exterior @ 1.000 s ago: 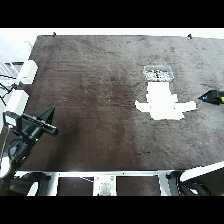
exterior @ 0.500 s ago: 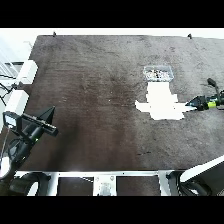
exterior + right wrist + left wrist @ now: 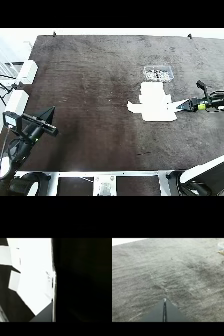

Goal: Fold the box and place the chain.

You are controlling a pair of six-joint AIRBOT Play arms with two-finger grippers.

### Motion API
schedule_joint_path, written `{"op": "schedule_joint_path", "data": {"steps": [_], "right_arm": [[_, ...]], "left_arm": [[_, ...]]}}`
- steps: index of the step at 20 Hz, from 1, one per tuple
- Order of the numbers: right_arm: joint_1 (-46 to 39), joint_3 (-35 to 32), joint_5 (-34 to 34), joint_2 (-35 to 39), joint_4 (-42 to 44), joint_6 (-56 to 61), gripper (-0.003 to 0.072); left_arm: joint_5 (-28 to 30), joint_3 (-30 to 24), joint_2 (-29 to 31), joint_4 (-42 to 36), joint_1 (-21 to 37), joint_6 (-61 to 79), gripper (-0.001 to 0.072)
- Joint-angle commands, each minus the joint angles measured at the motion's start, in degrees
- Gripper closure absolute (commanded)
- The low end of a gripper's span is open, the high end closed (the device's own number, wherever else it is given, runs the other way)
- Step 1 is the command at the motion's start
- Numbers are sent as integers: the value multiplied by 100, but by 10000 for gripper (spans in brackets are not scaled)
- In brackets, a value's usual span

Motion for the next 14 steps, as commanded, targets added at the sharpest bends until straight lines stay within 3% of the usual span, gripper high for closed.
{"op": "schedule_joint_path", "data": {"steps": [1,4,7,14], "right_arm": [[310,-1178,-492,758,754,-238,679],[988,-2393,-1217,1576,1543,-271,678],[1915,-3195,-1982,2159,2210,-127,678],[3773,-3191,-3926,2409,2439,339,678]], "left_arm": [[2,-2,4,0,0,2,689],[2,-2,4,0,0,0,689],[2,-2,4,0,0,0,688],[2,-2,4,0,0,0,688]]}}
